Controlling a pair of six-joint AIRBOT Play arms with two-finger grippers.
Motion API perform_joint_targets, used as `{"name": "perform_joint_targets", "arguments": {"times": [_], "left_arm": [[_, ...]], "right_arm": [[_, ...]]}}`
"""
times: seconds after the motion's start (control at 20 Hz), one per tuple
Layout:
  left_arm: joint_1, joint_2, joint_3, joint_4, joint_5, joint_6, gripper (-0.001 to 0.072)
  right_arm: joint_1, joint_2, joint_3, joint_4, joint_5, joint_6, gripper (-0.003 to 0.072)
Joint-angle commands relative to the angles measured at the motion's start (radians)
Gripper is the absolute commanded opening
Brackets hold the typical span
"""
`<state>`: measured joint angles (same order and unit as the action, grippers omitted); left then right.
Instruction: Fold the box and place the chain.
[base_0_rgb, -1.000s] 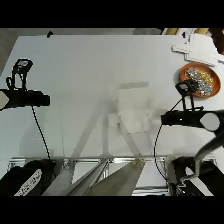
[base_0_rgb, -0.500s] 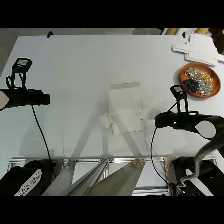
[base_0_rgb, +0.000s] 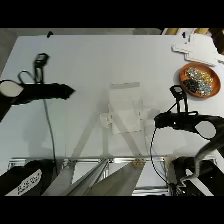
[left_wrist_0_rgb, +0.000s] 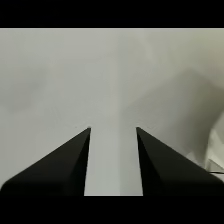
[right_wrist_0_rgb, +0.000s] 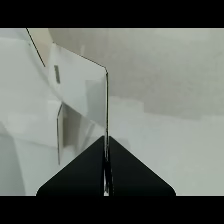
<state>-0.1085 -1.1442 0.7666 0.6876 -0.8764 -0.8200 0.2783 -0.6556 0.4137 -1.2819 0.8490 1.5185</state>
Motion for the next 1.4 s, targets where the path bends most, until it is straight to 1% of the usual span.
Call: {"name": "perform_joint_targets", "arguments": {"times": [0.0,0.05,0.1,0.15,0.2,0.35,0.55,0.75,0.8,0.85,0.95,1.0,1.15,1.2,1.25,1.35], "left_arm": [[-0.062,-0.219,0.098,-0.345,-0.27,0.343,0.0482],[-0.084,-0.279,0.15,-0.315,-0.336,0.313,0.0513],[-0.106,-0.327,0.192,-0.298,-0.367,0.296,0.0525],[-0.132,-0.368,0.227,-0.296,-0.367,0.298,0.0538],[-0.159,-0.399,0.255,-0.298,-0.354,0.297,0.0573],[-0.241,-0.473,0.325,-0.296,-0.351,0.305,0.0572],[-0.307,-0.534,0.339,-0.348,-0.315,0.37,0.0571],[-0.316,-0.591,0.339,-0.438,-0.309,0.414,0.0564],[-0.316,-0.594,0.339,-0.441,-0.309,0.421,0.0544],[-0.316,-0.594,0.339,-0.44,-0.309,0.43,0.0503],[-0.317,-0.594,0.339,-0.434,-0.302,0.432,0.0234],[-0.317,-0.594,0.339,-0.422,-0.302,0.44,0.0206],[-0.318,-0.594,0.339,-0.337,-0.301,0.483,0.0187],[-0.319,-0.594,0.339,-0.321,-0.301,0.528,0.0063],[-0.319,-0.592,0.339,-0.316,-0.302,0.586,0.0005],[-0.32,-0.584,0.339,-0.32,-0.294,0.686,0.0005]], "right_arm": [[0.001,0.001,0.0,0.002,0.005,0.0,0.0019],[0.001,0.001,0.0,0.003,0.006,0.0,0.0019],[0.001,0.001,0.0,0.003,0.006,0.0,0.0019],[0.001,0.001,0.0,0.003,0.006,0.0,0.0019],[0.001,0.001,0.0,0.003,0.006,0.0,0.0019],[0.001,0.001,0.0,0.003,0.007,0.0,0.0019],[0.001,0.001,0.0,0.003,0.009,0.0,0.0019],[0.001,0.001,0.0,0.003,0.014,0.0,0.0019],[0.001,0.001,0.0,0.003,0.018,0.0,0.0019],[0.001,0.001,0.0,0.003,0.023,0.0,0.0019],[0.001,0.001,0.0,0.003,0.026,0.0,0.0019],[0.001,0.001,0.0,0.003,0.026,0.0,0.0019],[0.001,0.001,0.0,0.001,0.026,-0.001,0.0019],[0.001,0.001,0.0,0.001,0.026,0.0,0.0019],[0.001,0.001,0.0,0.001,0.026,0.0,0.0019],[0.001,0.001,0.0,0.002,0.025,-0.001,0.0019]]}}
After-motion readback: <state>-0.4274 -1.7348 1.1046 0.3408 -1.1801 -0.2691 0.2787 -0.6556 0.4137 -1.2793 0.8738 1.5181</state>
